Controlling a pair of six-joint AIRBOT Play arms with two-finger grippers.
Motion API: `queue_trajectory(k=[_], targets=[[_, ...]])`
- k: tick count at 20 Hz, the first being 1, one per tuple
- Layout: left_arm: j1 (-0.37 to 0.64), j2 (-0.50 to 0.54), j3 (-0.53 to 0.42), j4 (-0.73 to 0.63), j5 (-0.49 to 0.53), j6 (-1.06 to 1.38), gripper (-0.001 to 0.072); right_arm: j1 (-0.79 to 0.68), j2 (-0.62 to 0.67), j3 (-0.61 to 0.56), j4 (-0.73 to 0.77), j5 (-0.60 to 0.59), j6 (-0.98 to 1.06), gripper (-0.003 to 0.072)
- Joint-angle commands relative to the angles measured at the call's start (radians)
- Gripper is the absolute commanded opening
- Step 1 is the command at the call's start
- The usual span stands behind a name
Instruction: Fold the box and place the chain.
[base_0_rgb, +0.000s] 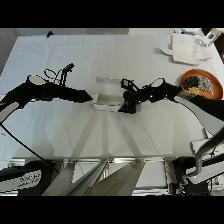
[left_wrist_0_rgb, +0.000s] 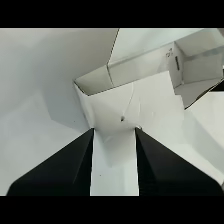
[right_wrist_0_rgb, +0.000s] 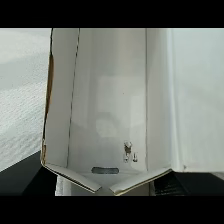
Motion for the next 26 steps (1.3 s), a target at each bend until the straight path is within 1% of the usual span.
queue_trajectory(k=[1,2,3,4,6,9,10,12,15,18,21,26], targets=[[-0.008,0.000,0.000,0.042,0.004,0.007,0.0299,0.001,0.001,0.000,0.000,0.000,0.000,0.0528],[-0.008,0.000,0.000,0.033,0.004,0.008,0.0305,0.001,0.001,0.000,0.000,0.000,0.000,0.0528],[-0.008,0.000,0.000,0.016,0.004,0.007,0.0408,0.001,0.001,0.000,0.000,0.000,0.000,0.0528],[-0.008,0.000,0.000,-0.011,0.005,0.007,0.0476,0.001,0.001,0.000,0.000,0.000,0.000,0.0528],[-0.009,0.000,0.000,-0.049,0.010,0.008,0.0476,0.001,0.001,0.000,0.000,0.000,0.000,0.0528],[-0.020,-0.006,0.000,-0.057,0.016,0.007,0.0470,0.001,0.001,0.000,0.000,0.000,0.000,0.0528],[-0.027,-0.012,0.000,-0.063,0.019,0.007,0.0448,0.001,0.001,0.000,0.000,0.000,0.000,0.0528],[-0.047,-0.031,0.000,-0.068,0.035,0.007,0.0448,0.001,0.001,0.000,0.000,0.000,0.000,0.0528],[-0.075,-0.044,0.000,-0.080,0.092,0.007,0.0455,0.001,0.001,0.000,0.000,0.000,0.000,0.0528],[-0.077,-0.044,0.000,-0.123,0.140,0.006,0.0454,0.001,0.001,0.000,0.000,0.000,0.000,0.0528],[-0.088,-0.044,0.000,-0.076,0.190,0.006,0.0454,0.001,0.001,0.000,0.000,0.000,0.000,0.0528],[-0.097,-0.044,0.000,-0.039,0.193,0.007,0.0454,0.001,0.001,0.000,0.000,0.000,0.000,0.0528]])
